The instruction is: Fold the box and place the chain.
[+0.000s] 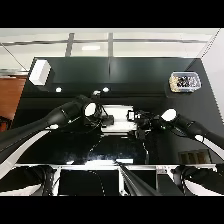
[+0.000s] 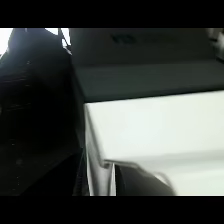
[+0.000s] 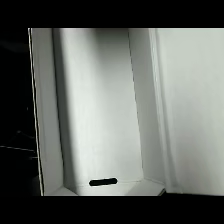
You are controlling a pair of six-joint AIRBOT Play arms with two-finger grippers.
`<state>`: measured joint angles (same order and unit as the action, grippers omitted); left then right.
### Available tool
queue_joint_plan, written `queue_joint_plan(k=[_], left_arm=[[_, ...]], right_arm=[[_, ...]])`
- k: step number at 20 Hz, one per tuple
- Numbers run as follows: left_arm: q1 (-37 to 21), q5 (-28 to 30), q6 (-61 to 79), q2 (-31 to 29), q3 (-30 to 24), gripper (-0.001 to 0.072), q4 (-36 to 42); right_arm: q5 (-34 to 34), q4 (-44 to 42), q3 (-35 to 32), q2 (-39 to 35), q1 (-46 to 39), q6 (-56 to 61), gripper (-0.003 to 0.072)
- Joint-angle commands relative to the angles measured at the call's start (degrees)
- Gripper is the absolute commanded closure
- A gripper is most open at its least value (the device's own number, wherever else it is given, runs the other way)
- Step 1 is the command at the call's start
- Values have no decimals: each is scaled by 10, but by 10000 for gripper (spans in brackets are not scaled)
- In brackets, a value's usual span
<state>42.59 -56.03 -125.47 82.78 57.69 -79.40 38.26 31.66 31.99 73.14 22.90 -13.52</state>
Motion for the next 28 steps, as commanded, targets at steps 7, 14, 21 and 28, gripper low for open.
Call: queue_joint_plan(k=[7, 14, 21, 28], left_arm=[[9, -51, -37, 37, 51, 483, -20], [36, -72, -85, 45, 65, 483, -71], [36, -76, -98, 45, 65, 686, -71], [35, -87, -100, 45, 65, 237, -74]], right_arm=[[0, 0, 0, 0, 0, 0, 487], [0, 0, 0, 0, 0, 0, 487], [0, 0, 0, 0, 0, 0, 487], [0, 0, 0, 0, 0, 0, 487]])
